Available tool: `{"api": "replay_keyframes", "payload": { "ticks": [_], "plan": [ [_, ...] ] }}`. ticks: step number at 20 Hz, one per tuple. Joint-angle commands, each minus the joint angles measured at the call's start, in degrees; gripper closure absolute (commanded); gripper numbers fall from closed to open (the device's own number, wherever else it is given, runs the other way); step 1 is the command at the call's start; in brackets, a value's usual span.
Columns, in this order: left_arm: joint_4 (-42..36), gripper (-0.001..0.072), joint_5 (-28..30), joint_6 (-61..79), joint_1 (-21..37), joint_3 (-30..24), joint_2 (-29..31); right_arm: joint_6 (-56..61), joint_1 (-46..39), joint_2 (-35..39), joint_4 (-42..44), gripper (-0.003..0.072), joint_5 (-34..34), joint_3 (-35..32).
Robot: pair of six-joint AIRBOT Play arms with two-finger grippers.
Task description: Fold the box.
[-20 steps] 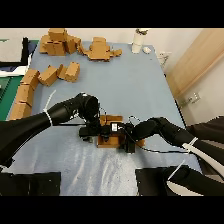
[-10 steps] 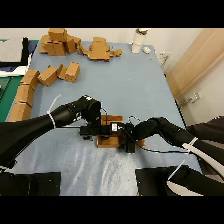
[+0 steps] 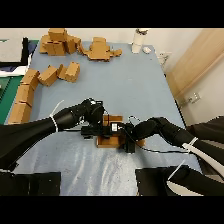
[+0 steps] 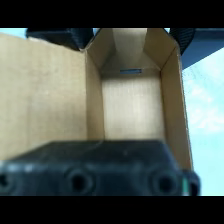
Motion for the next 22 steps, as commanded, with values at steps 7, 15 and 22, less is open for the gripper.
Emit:
{"api": "replay_keyframes", "payload": {
  "ticks": [7,15,22],
  "plan": [
    [-0.83,0.0114,2.12,-1.14,-0.90,0.09,-0.13,0.02,0.02,-0.04,0.02,0.0151,0.00,-0.02],
    [15.50,0.0123,-2.91,-11.37,-7.58,2.14,-0.42,0.02,0.02,-0.04,0.00,0.0150,0.00,-0.02],
    [15.26,0.0123,-2.78,-11.37,-8.46,2.14,-2.43,0.02,0.02,-0.04,0.02,0.0151,0.00,-0.02]
  ]
}}
